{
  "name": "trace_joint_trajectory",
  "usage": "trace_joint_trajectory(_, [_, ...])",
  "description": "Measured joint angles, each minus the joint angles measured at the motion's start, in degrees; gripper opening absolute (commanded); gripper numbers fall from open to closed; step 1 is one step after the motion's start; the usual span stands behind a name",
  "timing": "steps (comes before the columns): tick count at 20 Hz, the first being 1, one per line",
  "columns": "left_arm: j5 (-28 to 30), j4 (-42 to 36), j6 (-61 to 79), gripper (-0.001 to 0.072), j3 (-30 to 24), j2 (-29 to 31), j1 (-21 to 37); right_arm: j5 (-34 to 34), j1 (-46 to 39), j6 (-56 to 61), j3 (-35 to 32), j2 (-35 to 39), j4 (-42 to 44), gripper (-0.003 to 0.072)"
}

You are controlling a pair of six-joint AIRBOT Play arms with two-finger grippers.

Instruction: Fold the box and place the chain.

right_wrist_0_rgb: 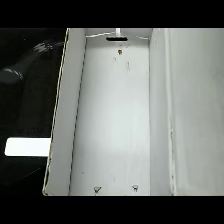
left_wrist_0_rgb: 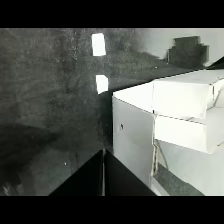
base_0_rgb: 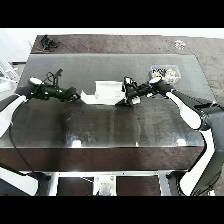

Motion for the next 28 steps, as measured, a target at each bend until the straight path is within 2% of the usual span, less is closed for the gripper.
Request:
trace_joint_trajectory(7, [-0.24,1.33,-3.43,0.0018,2.60,-2.34,-3.17,0.00,0.00,0.02,0.00,0.00,0.00,0.0586])
trace_joint_trajectory(14, [-7.39,1.42,-3.98,0.0029,6.47,-2.54,-4.04,0.00,0.00,0.02,0.00,0.00,0.00,0.0587])
trace_joint_trajectory(15, [-8.57,1.42,-3.98,0.0295,7.28,-2.54,-4.11,0.00,0.00,0.00,0.00,0.00,-0.02,0.0587])
trace_joint_trajectory(16, [-9.55,1.42,-4.07,0.0421,7.87,-2.43,-4.15,0.00,0.00,0.00,0.00,0.00,-0.02,0.0587])
trace_joint_trajectory(22, [-11.87,1.38,-4.39,0.0419,9.31,-1.66,-4.28,0.00,0.00,0.00,0.00,0.00,-0.02,0.0586])
trace_joint_trajectory(28, [-11.32,1.53,-4.50,0.0419,9.42,-1.60,-4.70,0.00,-0.02,0.00,0.00,0.00,-0.02,0.0587])
